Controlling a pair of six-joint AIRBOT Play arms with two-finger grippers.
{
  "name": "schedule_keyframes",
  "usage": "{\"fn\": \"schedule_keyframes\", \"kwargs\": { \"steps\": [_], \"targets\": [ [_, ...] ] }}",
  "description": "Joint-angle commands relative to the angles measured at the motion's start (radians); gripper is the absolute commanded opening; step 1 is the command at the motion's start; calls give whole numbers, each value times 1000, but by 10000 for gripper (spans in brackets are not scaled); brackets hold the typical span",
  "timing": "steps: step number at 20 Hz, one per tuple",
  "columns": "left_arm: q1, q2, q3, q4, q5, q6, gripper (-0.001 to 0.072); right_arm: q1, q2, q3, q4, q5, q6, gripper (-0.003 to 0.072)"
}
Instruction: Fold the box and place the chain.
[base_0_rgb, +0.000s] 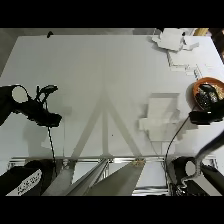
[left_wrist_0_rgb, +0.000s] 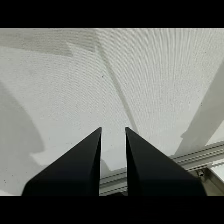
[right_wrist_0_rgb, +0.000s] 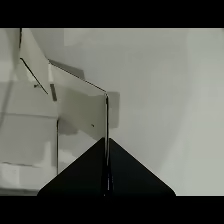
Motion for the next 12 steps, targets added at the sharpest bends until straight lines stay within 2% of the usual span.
{"fn": "schedule_keyframes", "kwargs": {
  "steps": [1, 4, 7, 10, 12],
  "targets": [
    [1, 1, 0, 0, 0, 0, 172, 246, 185, -161, 194, -159, 137, 17],
    [1, 1, 0, 0, 0, 0, 172, 469, 259, -222, 190, -274, 289, 17],
    [1, 1, 0, 0, 2, 1, 172, 642, 260, -224, 185, -374, 374, 18],
    [1, 0, 0, -7, 36, 3, 171, 739, 252, -224, 183, -454, 426, 18],
    [1, 1, -1, -7, 88, 1, 172, 755, 240, -224, 182, -450, 442, 18]
  ]
}}
